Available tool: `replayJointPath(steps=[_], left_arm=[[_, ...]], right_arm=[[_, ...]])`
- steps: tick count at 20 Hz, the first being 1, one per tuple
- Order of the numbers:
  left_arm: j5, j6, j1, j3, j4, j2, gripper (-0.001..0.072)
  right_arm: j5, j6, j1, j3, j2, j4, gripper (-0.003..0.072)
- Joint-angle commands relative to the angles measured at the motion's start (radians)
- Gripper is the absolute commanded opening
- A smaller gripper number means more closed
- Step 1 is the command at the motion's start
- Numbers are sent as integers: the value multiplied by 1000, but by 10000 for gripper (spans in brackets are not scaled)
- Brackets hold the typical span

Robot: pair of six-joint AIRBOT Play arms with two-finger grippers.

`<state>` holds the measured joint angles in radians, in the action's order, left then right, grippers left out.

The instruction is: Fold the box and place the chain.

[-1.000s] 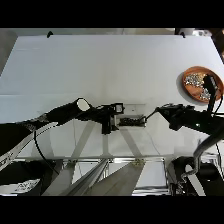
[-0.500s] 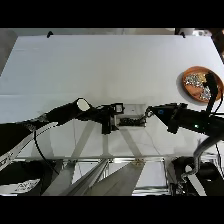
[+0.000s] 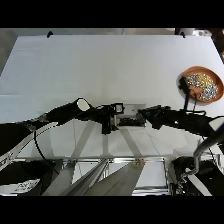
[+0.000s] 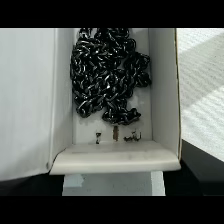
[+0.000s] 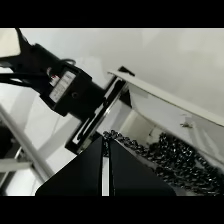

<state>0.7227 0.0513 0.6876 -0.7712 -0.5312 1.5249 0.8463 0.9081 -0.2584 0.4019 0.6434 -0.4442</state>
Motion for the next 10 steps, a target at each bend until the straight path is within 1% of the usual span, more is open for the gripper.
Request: replayJointPath(steps=[1, 3, 5, 8, 9, 10], left_arm=[[0, 0, 0, 0, 0, 0, 373], [0, 0, 0, 0, 0, 0, 373], [0, 0, 0, 0, 0, 0, 373], [0, 0, 0, 0, 0, 0, 373], [0, 0, 0, 0, 0, 0, 373], [0, 0, 0, 0, 0, 0, 373]], right_arm=[[-145, -5, -165, -11, 153, 3, 9], [-210, -3, -219, -11, 233, 3, 12], [-269, 0, -234, -11, 300, 3, 13], [-291, 0, -234, -11, 357, -4, 18], [-291, -1, -234, -11, 360, -4, 80], [-290, 0, -233, -10, 359, -3, 187]])
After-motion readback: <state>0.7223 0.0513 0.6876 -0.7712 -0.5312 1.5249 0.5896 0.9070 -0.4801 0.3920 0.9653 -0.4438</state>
